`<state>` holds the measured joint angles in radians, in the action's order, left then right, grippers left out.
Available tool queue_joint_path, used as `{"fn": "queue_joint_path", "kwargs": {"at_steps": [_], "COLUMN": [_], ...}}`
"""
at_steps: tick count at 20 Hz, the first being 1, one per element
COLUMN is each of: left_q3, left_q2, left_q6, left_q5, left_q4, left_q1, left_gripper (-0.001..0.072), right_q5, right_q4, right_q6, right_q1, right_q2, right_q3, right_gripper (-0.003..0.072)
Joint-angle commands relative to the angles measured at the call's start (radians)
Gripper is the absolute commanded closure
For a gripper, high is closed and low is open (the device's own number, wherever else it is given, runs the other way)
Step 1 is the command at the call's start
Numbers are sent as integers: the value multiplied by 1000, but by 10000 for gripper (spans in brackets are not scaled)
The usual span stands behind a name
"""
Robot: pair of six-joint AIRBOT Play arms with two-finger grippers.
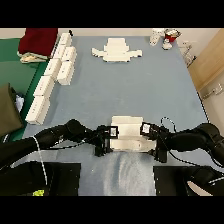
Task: Fold the box.
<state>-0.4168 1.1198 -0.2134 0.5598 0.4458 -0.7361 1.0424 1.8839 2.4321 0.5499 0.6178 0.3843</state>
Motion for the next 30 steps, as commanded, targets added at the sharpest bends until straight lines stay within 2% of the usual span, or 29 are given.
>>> {"fn": "queue_joint_path", "kwargs": {"at_steps": [1, 2, 3, 4, 5, 7, 9, 12, 13, 14, 15, 16, 17, 21, 22, 23, 24, 25, 26, 30], "left_q3": [-1, -1, -1, -1, -1, -1, -1, -1, -1, -1, -1, -1, -1, -1, -1, -1, -1, -1, -1, -1], "left_q2": [0, 0, 0, 0, 0, 0, 0, 0, 0, 0, 0, 0, 0, 0, 0, 0, 0, 0, 0, 0], "left_q6": [0, 0, 0, 0, 0, 0, 0, 0, 0, 0, 0, 0, 0, 0, 0, 0, 0, 0, 0, 0], "left_q5": [0, 0, 0, 0, 0, 0, 0, 0, 0, 0, 0, 0, 0, 0, -1, -1, 0, 0, 0, 0], "left_q4": [0, 0, 0, 0, 0, 0, 0, 0, 0, 0, 0, 0, 0, 0, 0, 0, 0, 0, 0, 0], "left_q1": [0, 0, 0, 0, 0, 0, 0, 0, 0, 0, 0, 0, 0, 0, 0, 0, 0, 0, 0, 0], "left_gripper": [256, 256, 256, 256, 256, 256, 256, 256, 256, 256, 256, 256, 256, 256, 256, 256, 256, 256, 256, 256], "right_q5": [-107, -112, -112, -114, -126, -146, -175, -198, -198, -198, -196, -196, -196, -178, -164, -138, -94, -32, 33, 251], "right_q4": [44, 69, 93, 113, 119, 123, 130, 163, 175, 185, 186, 186, 185, 161, 135, 89, 20, -72, -167, -541], "right_q6": [195, 211, 216, 225, 233, 232, 235, 262, 267, 267, 266, 266, 266, 207, 147, 50, -61, -199, -355, -868], "right_q1": [1, 1, 1, 2, 9, 31, 45, 45, 45, 45, 45, 45, 45, 44, 44, 44, 44, 44, 43, 26], "right_q2": [34, 38, 37, 37, 38, 38, 45, 83, 97, 108, 115, 115, 115, 103, 95, 84, 72, 60, 48, 18], "right_q3": [-24, -24, -24, -24, -24, -24, -24, -24, -24, -24, -24, -24, -24, -24, -18, -6, 11, 35, 64, 137], "right_gripper": [79, 147, 306, 408, 423, 557, 606, 600, 506, 242, 156, 153, 85, 94, 125, 252, 476, 656, 680, 681]}}
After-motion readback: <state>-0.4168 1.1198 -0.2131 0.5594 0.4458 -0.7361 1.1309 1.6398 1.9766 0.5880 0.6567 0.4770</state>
